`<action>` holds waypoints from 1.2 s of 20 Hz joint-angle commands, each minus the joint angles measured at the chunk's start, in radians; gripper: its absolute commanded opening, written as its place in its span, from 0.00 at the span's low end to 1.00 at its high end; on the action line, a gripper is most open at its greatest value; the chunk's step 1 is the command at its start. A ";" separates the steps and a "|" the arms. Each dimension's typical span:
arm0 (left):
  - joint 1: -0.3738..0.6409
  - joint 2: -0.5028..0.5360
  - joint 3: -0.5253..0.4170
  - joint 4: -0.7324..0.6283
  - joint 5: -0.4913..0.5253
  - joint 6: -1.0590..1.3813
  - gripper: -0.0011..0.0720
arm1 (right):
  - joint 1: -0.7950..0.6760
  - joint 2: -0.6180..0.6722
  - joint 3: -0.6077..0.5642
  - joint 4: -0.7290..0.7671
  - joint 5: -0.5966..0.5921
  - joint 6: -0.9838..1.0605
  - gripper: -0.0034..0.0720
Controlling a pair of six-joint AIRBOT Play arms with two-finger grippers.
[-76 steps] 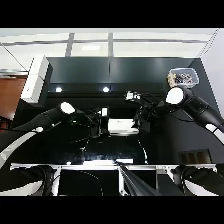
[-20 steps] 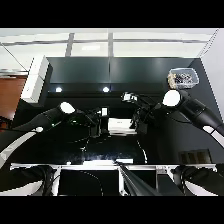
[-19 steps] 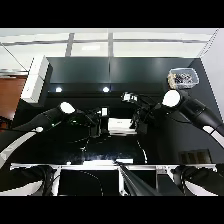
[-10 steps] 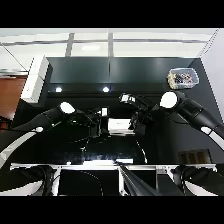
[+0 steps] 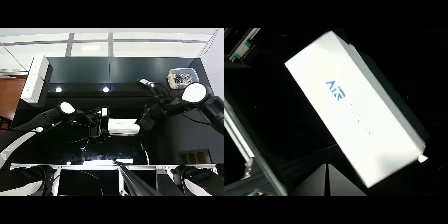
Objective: Fold the box and place the chain.
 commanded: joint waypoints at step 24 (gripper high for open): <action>0.000 -0.001 0.000 -0.003 0.008 -0.005 0.49 | -0.008 -0.173 -0.275 0.389 -0.341 0.210 0.06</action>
